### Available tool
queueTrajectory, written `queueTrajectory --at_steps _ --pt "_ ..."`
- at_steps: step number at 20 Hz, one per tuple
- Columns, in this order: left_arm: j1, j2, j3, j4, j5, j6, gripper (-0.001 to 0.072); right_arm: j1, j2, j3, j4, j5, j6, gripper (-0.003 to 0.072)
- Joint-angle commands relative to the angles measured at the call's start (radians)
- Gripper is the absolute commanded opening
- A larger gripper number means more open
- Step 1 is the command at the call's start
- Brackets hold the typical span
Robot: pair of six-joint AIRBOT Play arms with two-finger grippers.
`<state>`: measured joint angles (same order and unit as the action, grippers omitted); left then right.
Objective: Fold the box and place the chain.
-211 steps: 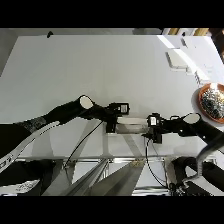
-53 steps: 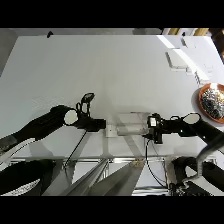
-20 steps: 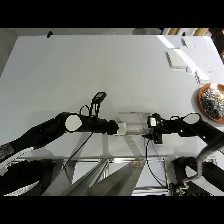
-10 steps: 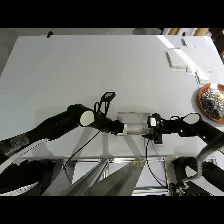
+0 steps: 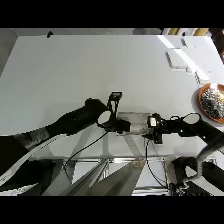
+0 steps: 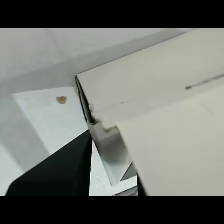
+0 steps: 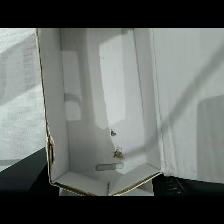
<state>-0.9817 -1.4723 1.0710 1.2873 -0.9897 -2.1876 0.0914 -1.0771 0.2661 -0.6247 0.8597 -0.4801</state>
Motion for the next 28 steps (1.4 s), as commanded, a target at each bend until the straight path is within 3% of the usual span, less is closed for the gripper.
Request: queueTrajectory --at_steps 1,7,18,20,23,24,27,28 --pt "-0.031 -0.062 0.090 0.124 -0.128 -0.181 0.0289 0.000 0.001 0.000 0.000 0.000 0.000 0.0468" --pt "-0.076 -0.161 0.199 0.186 -0.154 -0.304 0.0264 0.000 0.001 0.000 0.000 0.000 0.000 0.0468" --pt "-0.085 -0.201 0.203 0.188 -0.186 -0.398 0.0263 0.000 0.001 0.000 0.000 0.000 0.000 0.0468" --pt "-0.085 -0.212 0.203 0.187 -0.186 -0.397 0.0190 0.000 0.001 0.000 0.000 0.000 0.000 0.0468" --pt "-0.085 -0.222 0.203 0.187 -0.190 -0.397 0.0177 0.000 0.001 0.000 0.000 0.000 0.000 0.0468" --pt "-0.085 -0.222 0.203 0.188 -0.190 -0.397 0.0088 0.000 0.001 0.000 0.000 0.000 0.000 0.0468" --pt "-0.084 -0.222 0.203 0.188 -0.190 -0.397 0.0000 0.000 0.001 0.000 0.000 0.000 0.000 0.0468" --pt "-0.084 -0.222 0.203 0.188 -0.193 -0.398 0.0000 0.000 0.001 0.000 0.000 0.000 0.000 0.0468"
